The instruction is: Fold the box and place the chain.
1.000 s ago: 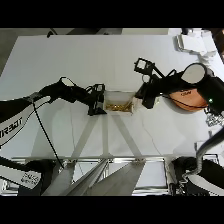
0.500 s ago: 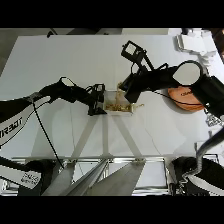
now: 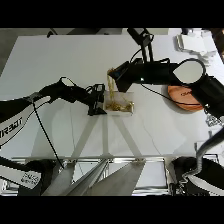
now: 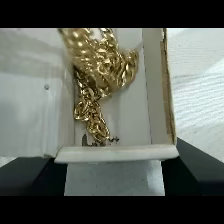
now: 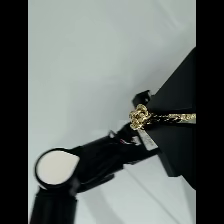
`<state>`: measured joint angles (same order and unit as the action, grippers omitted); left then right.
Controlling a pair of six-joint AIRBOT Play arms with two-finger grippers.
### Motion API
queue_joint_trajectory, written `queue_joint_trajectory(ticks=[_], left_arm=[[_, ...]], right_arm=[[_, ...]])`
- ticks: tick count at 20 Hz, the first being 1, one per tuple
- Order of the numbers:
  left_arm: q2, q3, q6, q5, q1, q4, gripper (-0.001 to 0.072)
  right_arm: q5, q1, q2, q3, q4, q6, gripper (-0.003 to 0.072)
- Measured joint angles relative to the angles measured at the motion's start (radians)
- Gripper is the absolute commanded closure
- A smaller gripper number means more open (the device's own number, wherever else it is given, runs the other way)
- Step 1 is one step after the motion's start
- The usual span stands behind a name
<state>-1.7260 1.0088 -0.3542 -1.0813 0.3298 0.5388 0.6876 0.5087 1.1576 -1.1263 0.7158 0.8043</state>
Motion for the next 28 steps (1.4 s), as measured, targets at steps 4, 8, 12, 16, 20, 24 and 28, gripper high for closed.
queue_joint_trajectory(ticks=[4, 8, 12, 16, 20, 24, 28], left_arm=[[0.000, 0.000, 0.000, 0.000, 0.000, 0.000, 0.0495], [0.000, 0.000, 0.000, 0.000, 0.000, 0.000, 0.0495], [0.000, 0.000, 0.000, 0.000, 0.000, 0.000, 0.0495], [0.000, 0.000, 0.000, 0.000, 0.000, 0.000, 0.0495], [0.000, 0.000, 0.000, 0.000, 0.000, 0.000, 0.0495], [0.000, 0.000, 0.000, 0.000, 0.000, 0.000, 0.0495], [0.000, 0.000, 0.000, 0.000, 0.000, 0.000, 0.0495]], right_arm=[[-0.059, 0.000, -0.005, -0.044, -0.028, 0.000, 0.0676], [-0.082, 0.000, -0.006, -0.080, -0.029, -0.001, 0.0675], [-0.085, 0.000, -0.006, -0.090, -0.016, 0.000, 0.0675], [-0.058, 0.000, -0.006, -0.092, 0.072, 0.013, 0.0676], [0.052, 0.000, -0.005, -0.069, 0.248, 0.101, 0.0675], [0.137, 0.000, 0.011, 0.015, 0.334, 0.145, 0.0675], [0.170, 0.001, 0.050, 0.093, 0.363, 0.161, 0.0554]])
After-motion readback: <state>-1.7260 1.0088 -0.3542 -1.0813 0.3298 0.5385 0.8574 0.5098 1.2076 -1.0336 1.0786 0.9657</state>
